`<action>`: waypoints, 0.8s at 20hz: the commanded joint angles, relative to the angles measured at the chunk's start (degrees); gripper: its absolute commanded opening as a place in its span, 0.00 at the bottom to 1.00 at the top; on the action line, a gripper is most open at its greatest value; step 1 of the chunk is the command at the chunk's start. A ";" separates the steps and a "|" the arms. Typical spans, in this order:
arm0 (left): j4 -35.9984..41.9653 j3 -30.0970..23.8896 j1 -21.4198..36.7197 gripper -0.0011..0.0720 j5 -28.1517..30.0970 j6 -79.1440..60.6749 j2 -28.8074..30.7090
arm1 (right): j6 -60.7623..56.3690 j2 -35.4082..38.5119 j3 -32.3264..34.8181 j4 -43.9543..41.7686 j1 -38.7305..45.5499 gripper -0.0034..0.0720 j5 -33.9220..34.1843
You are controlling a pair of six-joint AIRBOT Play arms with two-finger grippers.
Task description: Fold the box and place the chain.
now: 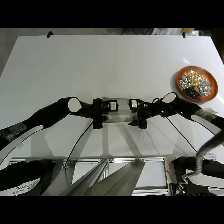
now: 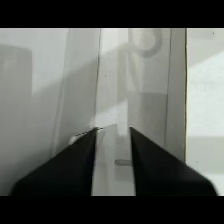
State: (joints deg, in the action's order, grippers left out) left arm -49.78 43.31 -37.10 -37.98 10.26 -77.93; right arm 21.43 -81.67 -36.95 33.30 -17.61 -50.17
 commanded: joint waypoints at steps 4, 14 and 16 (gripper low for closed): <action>0.42 -0.02 -0.50 0.52 -0.35 0.24 -0.79 | 0.07 0.00 0.02 0.09 -0.02 0.49 -0.07; -9.66 -0.02 2.25 0.02 -10.01 20.65 7.63 | 0.07 0.00 0.02 0.09 -0.02 0.49 -0.07; -14.86 -0.02 4.48 0.02 -14.91 36.15 11.30 | 0.07 0.00 0.02 0.09 -0.02 0.49 -0.07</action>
